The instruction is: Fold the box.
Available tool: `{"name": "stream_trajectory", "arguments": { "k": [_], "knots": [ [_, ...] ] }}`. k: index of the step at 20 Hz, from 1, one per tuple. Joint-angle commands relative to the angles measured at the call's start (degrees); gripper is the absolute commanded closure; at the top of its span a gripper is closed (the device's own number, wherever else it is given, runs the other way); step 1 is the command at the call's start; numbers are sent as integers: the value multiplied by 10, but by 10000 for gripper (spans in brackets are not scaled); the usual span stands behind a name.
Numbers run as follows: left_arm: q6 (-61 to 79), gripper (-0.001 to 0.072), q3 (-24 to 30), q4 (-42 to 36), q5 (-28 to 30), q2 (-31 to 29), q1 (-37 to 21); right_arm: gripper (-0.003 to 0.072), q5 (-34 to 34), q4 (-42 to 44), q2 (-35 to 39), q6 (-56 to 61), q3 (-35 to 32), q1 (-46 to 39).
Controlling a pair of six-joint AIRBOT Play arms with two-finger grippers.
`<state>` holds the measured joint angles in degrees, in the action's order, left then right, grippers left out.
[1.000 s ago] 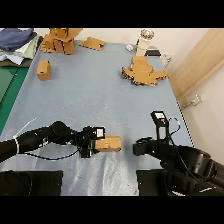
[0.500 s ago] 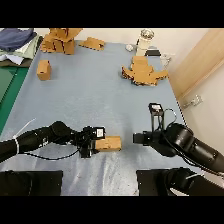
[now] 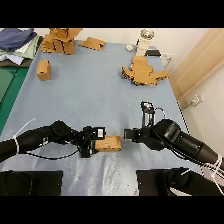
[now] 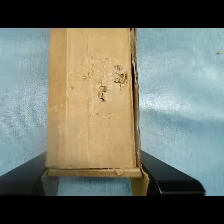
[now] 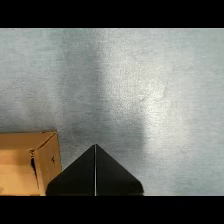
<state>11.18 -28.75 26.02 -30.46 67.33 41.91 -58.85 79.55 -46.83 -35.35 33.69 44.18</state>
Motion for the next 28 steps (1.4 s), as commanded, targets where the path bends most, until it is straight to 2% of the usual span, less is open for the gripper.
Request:
{"name": "stream_trajectory", "arguments": {
  "k": [1, 5, 8, 13, 16, 20, 28],
  "knots": [
    [-55, 211, -10, -3, 34, -30, -13, 683, 8, 2, -3, 10, 0, 0],
    [-181, 211, -10, 8, 94, -101, -100, 682, 8, -15, -3, 10, 0, 0],
    [-237, 211, -9, 52, 127, -121, -223, 682, 8, -31, -3, 10, 0, 0],
    [-260, 211, -10, 64, 157, -75, -464, 682, 8, -37, -3, 10, 0, 0],
    [-264, 211, -21, 58, 169, -17, -565, 682, 9, -39, -3, 10, 0, 0],
    [-271, 211, -87, 59, 170, 76, -582, 683, 20, -40, -3, 11, 0, 0],
    [-334, 211, -348, 59, 144, 268, -560, 682, 40, -44, -4, 23, 0, 0]
  ]
}}
